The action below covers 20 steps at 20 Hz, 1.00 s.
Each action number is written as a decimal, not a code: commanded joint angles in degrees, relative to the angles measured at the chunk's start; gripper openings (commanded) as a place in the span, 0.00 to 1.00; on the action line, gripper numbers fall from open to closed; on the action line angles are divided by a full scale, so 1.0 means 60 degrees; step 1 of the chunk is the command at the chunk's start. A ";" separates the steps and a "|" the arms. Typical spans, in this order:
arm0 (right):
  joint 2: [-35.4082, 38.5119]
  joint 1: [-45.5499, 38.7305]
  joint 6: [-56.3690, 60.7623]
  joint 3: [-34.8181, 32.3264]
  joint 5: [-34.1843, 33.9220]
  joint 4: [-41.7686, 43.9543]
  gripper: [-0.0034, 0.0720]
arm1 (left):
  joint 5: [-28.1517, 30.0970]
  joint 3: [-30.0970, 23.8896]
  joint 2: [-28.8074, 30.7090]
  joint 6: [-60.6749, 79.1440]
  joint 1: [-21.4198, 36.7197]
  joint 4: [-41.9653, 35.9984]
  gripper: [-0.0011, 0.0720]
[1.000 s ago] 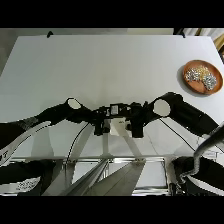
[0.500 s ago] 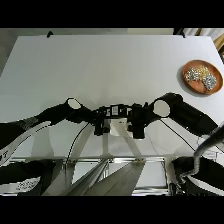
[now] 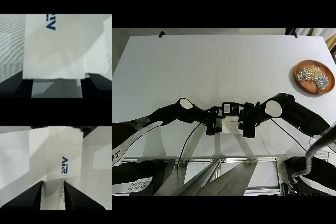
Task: Fold the box and place the chain.
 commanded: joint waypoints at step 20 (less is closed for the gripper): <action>0.0302 -0.0368 0.0073 0.0007 -0.0845 -0.0087 0.39 | 0.0004 0.0004 0.0000 0.0018 -0.0004 0.0004 0.06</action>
